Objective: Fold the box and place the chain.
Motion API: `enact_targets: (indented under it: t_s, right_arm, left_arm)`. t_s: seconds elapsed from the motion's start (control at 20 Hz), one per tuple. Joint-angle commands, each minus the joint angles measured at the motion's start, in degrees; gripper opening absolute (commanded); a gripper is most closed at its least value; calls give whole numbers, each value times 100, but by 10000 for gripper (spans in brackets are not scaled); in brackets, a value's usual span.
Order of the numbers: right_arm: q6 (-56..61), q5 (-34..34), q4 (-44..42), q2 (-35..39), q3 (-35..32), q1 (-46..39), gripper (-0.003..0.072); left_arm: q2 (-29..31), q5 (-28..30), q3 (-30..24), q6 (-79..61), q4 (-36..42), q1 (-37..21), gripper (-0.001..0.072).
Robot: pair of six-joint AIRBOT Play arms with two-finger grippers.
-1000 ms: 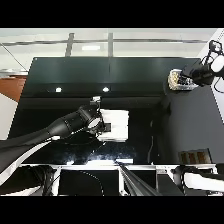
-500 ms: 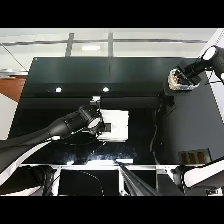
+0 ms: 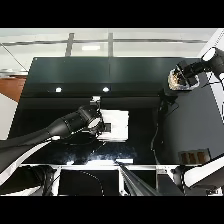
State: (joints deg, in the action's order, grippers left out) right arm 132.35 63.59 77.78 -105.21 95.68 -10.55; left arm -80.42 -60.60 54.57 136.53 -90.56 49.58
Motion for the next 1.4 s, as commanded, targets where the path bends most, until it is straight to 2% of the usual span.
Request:
enact_targets:
  t_s: [0.0, 0.5, 0.6, 0.65, 0.7, 0.75, 1.05, 1.35]
  right_arm:
    - [72, -133, -216, -140, 4, -4, 530]
    - [50, -367, -229, -339, 4, -2, 529]
    - [-170, -398, -258, -354, 4, -4, 299]
    - [-323, -407, -273, -354, 4, -7, 225]
    - [-466, -409, -278, -352, 4, -9, 98]
    - [-643, -391, -289, -348, 7, -17, 45]
    - [-1919, -55, -533, 15, 74, -160, 45]
    - [-3200, -42, -894, 1174, 166, -330, 44]
  left_arm:
    - [-2, 7, 2, -2, 0, 2, 33]
    - [-2, 4, 2, -2, 9, 2, 33]
    - [-2, 7, 2, -2, 28, 2, 33]
    - [-2, 9, 2, -2, 70, 2, 33]
    - [-2, 11, 2, -2, 83, 2, 33]
    - [-2, 11, 2, -2, 85, 2, 33]
    - [-2, 42, 2, -2, 85, 2, 32]
    - [-2, 37, 2, 0, 87, 2, 32]
